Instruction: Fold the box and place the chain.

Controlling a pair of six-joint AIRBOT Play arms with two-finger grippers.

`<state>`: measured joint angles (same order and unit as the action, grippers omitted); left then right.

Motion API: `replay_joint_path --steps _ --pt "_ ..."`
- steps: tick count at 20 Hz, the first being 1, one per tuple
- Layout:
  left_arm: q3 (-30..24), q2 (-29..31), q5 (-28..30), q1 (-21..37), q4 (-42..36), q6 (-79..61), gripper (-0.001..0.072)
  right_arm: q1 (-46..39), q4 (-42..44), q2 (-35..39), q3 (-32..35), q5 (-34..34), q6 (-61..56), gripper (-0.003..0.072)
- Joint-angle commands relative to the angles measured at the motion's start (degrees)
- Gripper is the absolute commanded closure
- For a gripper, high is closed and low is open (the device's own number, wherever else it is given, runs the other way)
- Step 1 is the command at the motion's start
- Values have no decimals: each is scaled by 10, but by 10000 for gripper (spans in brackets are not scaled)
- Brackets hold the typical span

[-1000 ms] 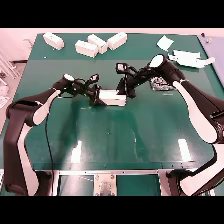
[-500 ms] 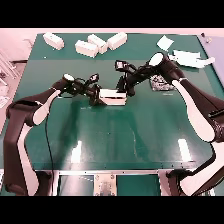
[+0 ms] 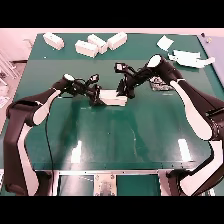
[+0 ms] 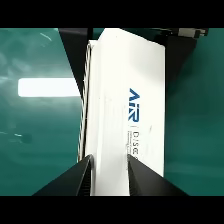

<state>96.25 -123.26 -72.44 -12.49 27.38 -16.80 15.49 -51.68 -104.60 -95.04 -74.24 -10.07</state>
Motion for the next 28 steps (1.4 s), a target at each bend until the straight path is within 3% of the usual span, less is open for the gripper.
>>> replay_joint_path --steps 1,8,14,16,24,28 --pt "0 0 5 0 0 3 118 -8 41 0 14 -47 -10 430" --pt "0 0 5 0 0 2 118 -21 65 0 64 -6 14 430" --pt "0 0 5 0 0 2 117 -58 183 0 122 24 76 553" --pt "0 0 6 0 0 2 118 -59 194 0 138 28 89 638" --pt "0 0 9 0 0 2 118 -55 197 -2 198 41 91 682" --pt "0 0 9 0 0 2 118 -61 211 5 197 43 90 683"
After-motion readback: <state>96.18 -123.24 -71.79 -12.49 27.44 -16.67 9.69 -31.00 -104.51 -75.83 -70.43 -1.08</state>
